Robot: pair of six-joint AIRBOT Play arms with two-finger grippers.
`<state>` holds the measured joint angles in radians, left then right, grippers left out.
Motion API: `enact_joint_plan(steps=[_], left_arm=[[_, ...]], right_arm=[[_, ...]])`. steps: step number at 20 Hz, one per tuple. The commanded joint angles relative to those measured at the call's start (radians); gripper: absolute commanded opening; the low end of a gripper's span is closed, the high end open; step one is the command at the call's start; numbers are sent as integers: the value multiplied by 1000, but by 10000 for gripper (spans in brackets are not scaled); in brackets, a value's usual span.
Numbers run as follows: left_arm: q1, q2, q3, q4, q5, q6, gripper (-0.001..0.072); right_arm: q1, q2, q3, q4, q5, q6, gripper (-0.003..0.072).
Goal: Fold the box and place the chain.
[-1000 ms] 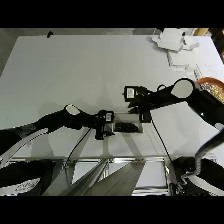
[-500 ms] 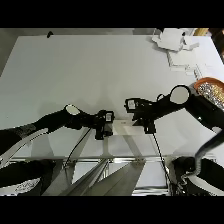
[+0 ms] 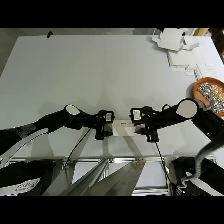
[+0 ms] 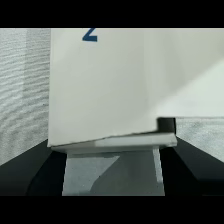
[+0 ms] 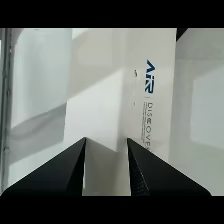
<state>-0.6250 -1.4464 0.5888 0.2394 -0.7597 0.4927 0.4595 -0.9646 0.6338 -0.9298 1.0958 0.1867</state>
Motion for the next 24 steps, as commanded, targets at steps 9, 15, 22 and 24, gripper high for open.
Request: enact_joint_plan(steps=[9,15,22,24], left_arm=[[0,0,0,0,0,0,273],[0,0,0,0,0,0,273],[0,0,0,0,0,0,273],[0,0,0,0,0,0,273]], right_arm=[[59,11,-12,-10,-94,0,296],[59,3,-12,-17,-105,0,267],[59,3,-13,-19,-132,0,175],[59,3,-13,-8,-131,0,179]])
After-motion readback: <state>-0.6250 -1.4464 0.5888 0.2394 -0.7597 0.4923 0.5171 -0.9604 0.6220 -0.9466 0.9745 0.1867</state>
